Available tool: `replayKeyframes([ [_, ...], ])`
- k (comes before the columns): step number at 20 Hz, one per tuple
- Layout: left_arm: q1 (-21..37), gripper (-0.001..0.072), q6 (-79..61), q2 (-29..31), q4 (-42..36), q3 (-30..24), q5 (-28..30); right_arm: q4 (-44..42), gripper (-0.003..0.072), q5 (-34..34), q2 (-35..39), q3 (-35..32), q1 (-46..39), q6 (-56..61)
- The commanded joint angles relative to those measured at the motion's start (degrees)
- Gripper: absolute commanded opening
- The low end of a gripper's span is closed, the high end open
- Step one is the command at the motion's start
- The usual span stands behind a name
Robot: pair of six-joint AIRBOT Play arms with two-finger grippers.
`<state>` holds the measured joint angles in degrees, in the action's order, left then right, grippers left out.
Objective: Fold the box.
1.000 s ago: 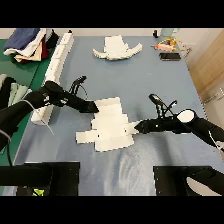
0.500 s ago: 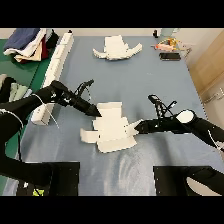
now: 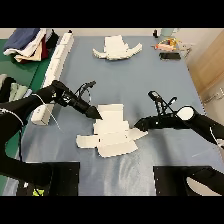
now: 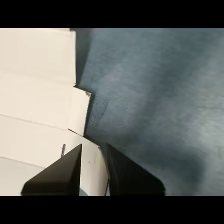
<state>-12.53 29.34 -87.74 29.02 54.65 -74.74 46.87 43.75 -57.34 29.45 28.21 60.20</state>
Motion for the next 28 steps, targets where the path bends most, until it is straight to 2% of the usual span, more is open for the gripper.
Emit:
replayKeyframes([
  [1, 0.0, 0.0013, -9.0, 1.7, -4.0, 0.4, -0.7, 18.6, 0.0249, 1.6, 0.0, 4.6, 0.0, 15.0],
  [4, -0.7, 0.0012, -16.5, 6.3, -8.0, 0.3, 2.6, 26.8, 0.0249, 2.9, 0.0, 7.7, 0.0, 21.2],
  [6, -2.4, 0.0012, -19.6, 10.7, -7.9, -0.9, 9.0, 28.3, 0.025, 2.9, 0.0, 9.2, 0.0, 23.3],
  [8, -4.4, 0.0012, -22.8, 15.4, -7.8, -3.9, 15.7, 29.4, 0.0249, 2.9, 0.0, 10.4, 0.0, 25.9],
  [13, -10.5, 0.0012, -33.1, 25.7, -8.7, -14.3, 27.0, 32.9, 0.0249, 2.6, 0.0, 13.2, 0.0, 31.1],
  [18, -18.1, 0.0012, -43.0, 29.1, -14.7, -22.2, 40.5, 32.9, 0.0249, 2.3, 0.0, 13.6, 0.0, 33.2],
  [22, -21.5, 0.0012, -48.4, 29.0, -17.5, -24.7, 43.2, 32.9, 0.0249, 2.3, 0.0, 13.6, 0.0, 35.0],
  [28, -21.5, 0.0015, -49.9, 28.7, -17.0, -26.2, 44.9, 32.5, 0.0249, 2.0, 0.0, 13.6, 0.0, 35.9],
])
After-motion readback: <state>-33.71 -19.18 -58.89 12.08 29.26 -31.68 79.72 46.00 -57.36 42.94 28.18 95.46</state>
